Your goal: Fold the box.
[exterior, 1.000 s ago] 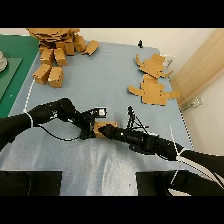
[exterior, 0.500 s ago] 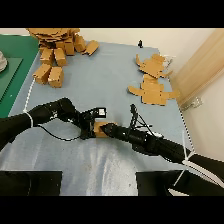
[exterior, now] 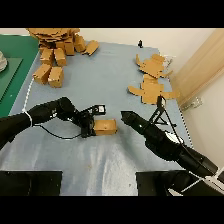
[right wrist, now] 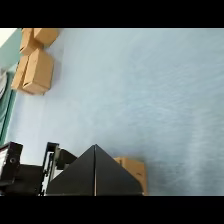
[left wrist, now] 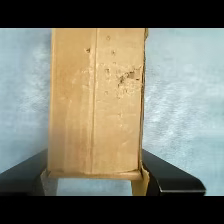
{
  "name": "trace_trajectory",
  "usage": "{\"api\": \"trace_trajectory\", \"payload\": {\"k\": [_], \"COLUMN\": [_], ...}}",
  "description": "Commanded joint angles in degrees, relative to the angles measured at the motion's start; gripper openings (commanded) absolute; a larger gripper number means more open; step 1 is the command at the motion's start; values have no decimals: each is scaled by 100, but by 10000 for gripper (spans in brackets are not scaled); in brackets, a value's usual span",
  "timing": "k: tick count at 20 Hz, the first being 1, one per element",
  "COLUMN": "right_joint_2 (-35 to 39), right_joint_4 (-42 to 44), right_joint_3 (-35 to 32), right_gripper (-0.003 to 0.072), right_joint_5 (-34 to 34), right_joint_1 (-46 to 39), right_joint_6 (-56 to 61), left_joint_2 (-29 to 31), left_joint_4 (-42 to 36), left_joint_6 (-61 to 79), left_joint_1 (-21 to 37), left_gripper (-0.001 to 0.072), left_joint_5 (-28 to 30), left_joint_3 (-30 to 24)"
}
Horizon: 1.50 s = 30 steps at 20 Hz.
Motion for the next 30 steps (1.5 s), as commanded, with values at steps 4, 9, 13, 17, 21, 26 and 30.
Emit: {"api": "trace_trajectory", "payload": {"k": [4, 9, 13, 17, 21, 26, 30], "right_joint_2": [197, 195, 192, 188, 188, 188, 188], "right_joint_4": [-70, -66, -66, -24, -24, -24, 28], "right_joint_3": [2, 2, -26, -68, -68, -68, -68], "right_gripper": [3, 3, 3, 3, 3, 3, 3], "right_joint_5": [-595, -597, -597, -623, -645, -638, -632], "right_joint_1": [2, 2, 2, 2, 0, 2, 4], "right_joint_6": [-70, -68, -68, -66, -66, -66, -66], "left_joint_2": [7, 7, 7, 4, 7, 4, 0], "left_joint_4": [1145, 1172, 1353, 1528, 1561, 2205, 2430], "left_joint_6": [-2605, -3595, -4321, -4642, -4631, -4640, -5038], "left_joint_1": [796, 1858, 2859, 3873, 4347, 4437, 4597], "left_gripper": [480, 480, 480, 480, 480, 480, 480], "left_joint_5": [190, -201, -597, -1593, -2107, -2004, -1362], "left_joint_3": [501, 1515, 1895, 1917, 1917, 1917, 1917]}}
